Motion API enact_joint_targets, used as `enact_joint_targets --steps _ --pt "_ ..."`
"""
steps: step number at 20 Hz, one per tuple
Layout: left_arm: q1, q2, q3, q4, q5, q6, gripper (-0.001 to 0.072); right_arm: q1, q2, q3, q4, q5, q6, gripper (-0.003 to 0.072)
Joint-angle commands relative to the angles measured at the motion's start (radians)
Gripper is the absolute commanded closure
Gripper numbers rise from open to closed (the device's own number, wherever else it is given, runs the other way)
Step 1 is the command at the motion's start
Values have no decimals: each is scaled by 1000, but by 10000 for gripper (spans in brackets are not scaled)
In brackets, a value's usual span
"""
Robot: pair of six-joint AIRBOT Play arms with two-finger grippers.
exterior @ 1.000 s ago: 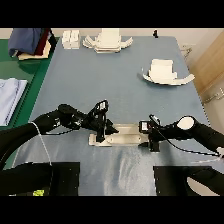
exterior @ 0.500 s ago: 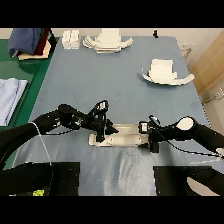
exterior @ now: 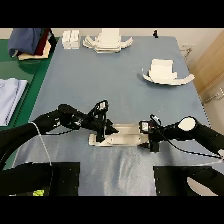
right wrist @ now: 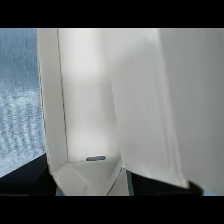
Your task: Fold the box.
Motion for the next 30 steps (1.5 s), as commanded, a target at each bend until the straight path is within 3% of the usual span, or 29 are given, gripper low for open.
enact_joint_targets --steps 1,7,9,30 --pt "0 0 0 0 0 0 695 0 -14 -2 -4 -6 -1 76" --pt "0 0 0 0 0 0 695 0 -55 -2 -10 -8 -9 110" --pt "0 0 0 0 0 0 695 0 -55 -2 -10 -8 -9 178" --pt "0 0 0 -43 0 0 694 0 -53 0 5 -7 22 169"
